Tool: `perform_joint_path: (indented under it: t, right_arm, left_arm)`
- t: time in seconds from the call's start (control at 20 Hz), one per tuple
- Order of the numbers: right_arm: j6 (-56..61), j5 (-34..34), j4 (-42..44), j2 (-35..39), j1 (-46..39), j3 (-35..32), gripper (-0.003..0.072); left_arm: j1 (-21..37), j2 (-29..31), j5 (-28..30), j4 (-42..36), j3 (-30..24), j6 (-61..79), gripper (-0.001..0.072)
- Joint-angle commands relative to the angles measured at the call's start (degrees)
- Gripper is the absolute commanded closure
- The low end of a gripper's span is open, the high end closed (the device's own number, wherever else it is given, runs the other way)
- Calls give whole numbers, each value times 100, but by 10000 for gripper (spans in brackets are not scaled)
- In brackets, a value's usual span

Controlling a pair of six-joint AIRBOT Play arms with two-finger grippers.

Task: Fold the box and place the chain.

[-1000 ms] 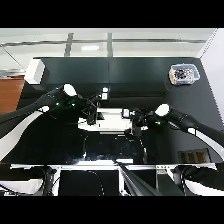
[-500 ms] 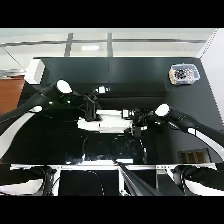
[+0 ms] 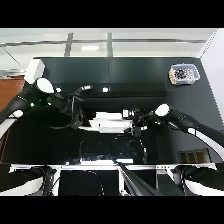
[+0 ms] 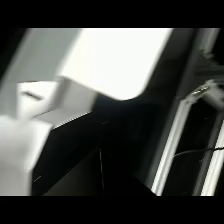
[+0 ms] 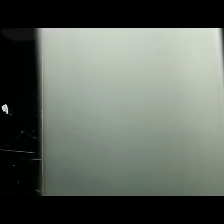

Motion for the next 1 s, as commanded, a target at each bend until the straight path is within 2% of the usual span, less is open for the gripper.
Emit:
perform_joint_path:
  t: [0.0, 0.2, 0.25, 0.35, 0.45, 0.6, 0.7, 0.8, 0.95]
  right_arm:
    - [-4, 11, 0, -4, 2, -2, 519]
    - [-2, 9, 2, -4, 2, -2, 519]
    - [-4, 9, 4, -4, 2, -2, 519]
    - [-4, 9, 4, -4, 2, -2, 519]
    - [-4, 9, 9, -4, 2, -2, 519]
    - [-4, 9, 9, -4, 2, -2, 519]
    - [-4, 9, 9, -4, 2, -2, 519]
    - [-4, 9, 9, -4, 2, -2, 519]
    - [-4, 9, 9, -4, 2, -2, 519]
  left_arm:
    - [-352, 42, 953, -1482, -595, 487, 685]
    - [-341, 42, 3115, -2422, -579, 970, 684]
    - [-323, 37, 3635, -2439, -581, 960, 685]
    - [-319, -46, 4122, -2269, -581, 953, 684]
    - [-328, -286, 3862, -2208, -581, 933, 684]
    - [-332, -835, 2874, -2208, -581, 933, 685]
    - [-356, -1075, 2533, -2210, -581, 933, 685]
    - [-361, -1058, 2588, -2208, -575, 935, 686]
    - [-66, -457, 2896, -2162, -570, 935, 686]
